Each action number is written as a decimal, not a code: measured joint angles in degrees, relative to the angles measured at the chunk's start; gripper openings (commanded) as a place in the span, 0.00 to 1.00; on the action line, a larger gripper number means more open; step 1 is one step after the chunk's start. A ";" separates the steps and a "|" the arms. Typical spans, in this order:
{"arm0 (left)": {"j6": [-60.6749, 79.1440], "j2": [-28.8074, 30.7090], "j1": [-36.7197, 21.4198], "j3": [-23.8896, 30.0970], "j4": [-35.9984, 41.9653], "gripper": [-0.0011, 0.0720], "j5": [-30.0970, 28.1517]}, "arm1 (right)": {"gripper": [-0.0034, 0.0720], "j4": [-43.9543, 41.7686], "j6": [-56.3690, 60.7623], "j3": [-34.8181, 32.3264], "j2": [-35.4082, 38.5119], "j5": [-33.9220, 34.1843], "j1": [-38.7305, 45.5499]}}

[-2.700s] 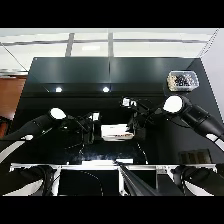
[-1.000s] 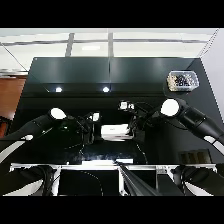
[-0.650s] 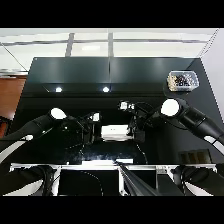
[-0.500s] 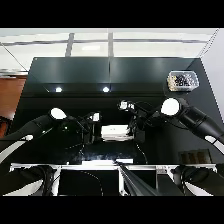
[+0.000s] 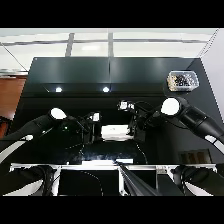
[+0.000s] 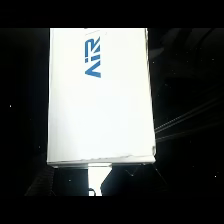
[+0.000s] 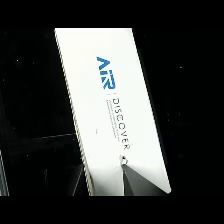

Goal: Fold the box and place the chain.

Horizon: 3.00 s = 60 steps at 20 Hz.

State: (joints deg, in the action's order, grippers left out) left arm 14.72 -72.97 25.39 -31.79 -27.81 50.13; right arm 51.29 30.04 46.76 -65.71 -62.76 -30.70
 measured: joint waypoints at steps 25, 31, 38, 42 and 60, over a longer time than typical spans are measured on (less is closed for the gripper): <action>-0.04 0.00 0.00 0.02 0.00 0.48 -0.04 | 0.44 -1.11 10.29 0.72 0.42 -3.61 2.95; 0.00 0.00 0.00 0.02 0.00 0.48 -0.07 | 0.06 -5.46 22.25 -1.60 1.75 -13.22 11.80; 0.09 0.00 0.00 0.02 0.00 0.48 -0.09 | 0.06 -27.63 25.94 -6.97 -0.85 -2.34 8.31; 0.07 0.00 0.00 0.00 0.00 0.48 -0.09 | 0.06 -31.54 27.32 -7.52 -4.20 3.72 5.14; -0.20 -0.02 -0.02 0.02 0.07 0.48 0.11 | 0.06 -29.92 25.53 -7.61 -10.25 5.20 3.96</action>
State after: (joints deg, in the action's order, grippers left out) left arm 14.52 -72.99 25.36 -31.77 -27.75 50.24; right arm 21.37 55.57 39.16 -75.96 -57.56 -26.74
